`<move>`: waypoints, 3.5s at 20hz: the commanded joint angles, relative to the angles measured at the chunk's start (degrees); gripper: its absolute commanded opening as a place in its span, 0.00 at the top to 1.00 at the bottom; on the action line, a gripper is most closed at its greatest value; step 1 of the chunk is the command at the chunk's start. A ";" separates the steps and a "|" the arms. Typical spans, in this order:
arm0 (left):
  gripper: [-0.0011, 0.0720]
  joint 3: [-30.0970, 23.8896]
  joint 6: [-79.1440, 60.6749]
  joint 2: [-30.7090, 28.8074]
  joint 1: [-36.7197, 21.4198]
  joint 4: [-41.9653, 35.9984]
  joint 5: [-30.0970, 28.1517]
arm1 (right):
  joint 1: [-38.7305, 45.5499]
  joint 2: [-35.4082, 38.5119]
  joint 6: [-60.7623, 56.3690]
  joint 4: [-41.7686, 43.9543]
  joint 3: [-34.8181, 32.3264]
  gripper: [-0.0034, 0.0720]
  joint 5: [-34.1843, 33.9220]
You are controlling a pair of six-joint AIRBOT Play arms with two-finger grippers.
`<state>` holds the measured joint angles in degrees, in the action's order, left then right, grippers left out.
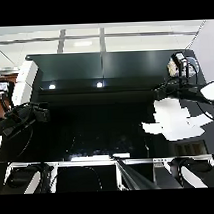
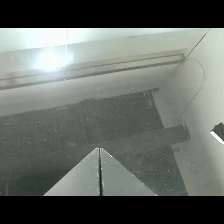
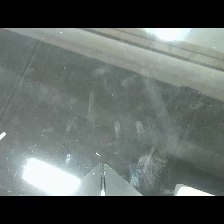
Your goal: Fold the box and place the chain.
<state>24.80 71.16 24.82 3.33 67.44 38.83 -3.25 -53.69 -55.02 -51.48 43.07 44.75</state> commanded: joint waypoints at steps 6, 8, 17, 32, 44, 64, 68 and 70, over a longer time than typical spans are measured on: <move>0.95 -0.02 -0.02 -0.04 0.00 0.02 -0.02 | -0.07 -0.04 -0.02 0.02 0.00 0.94 0.00; 0.95 -0.02 0.00 -0.04 0.00 0.02 -0.02 | -0.07 -0.04 -0.02 0.02 0.00 0.94 0.00; 0.95 -0.02 0.00 -0.04 0.00 0.02 -0.02 | -0.09 -0.04 -0.04 0.79 0.00 0.94 -4.00; 0.02 -0.04 1.14 3.02 0.02 -3.87 -10.16 | 10.43 -1.18 -30.99 -25.83 1.05 0.00 -2.19; 0.02 -0.04 2.84 18.60 0.02 -6.16 -2.36 | 66.12 -32.41 1.31 -3.15 24.63 0.00 33.31; 0.02 -0.02 6.21 21.14 0.02 -7.02 -0.50 | 54.90 -32.50 6.25 -12.68 23.56 0.94 43.23; 0.02 -0.02 6.21 21.14 0.02 -7.06 -1.79 | 54.80 -25.05 8.90 1.79 17.73 0.94 41.97; 0.02 -0.02 5.95 21.14 0.02 -7.34 -1.01 | 53.44 -19.69 11.45 8.81 12.28 0.94 39.32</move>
<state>24.75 77.38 45.93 3.33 60.38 37.47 51.16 -79.29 -46.59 -53.49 60.66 86.48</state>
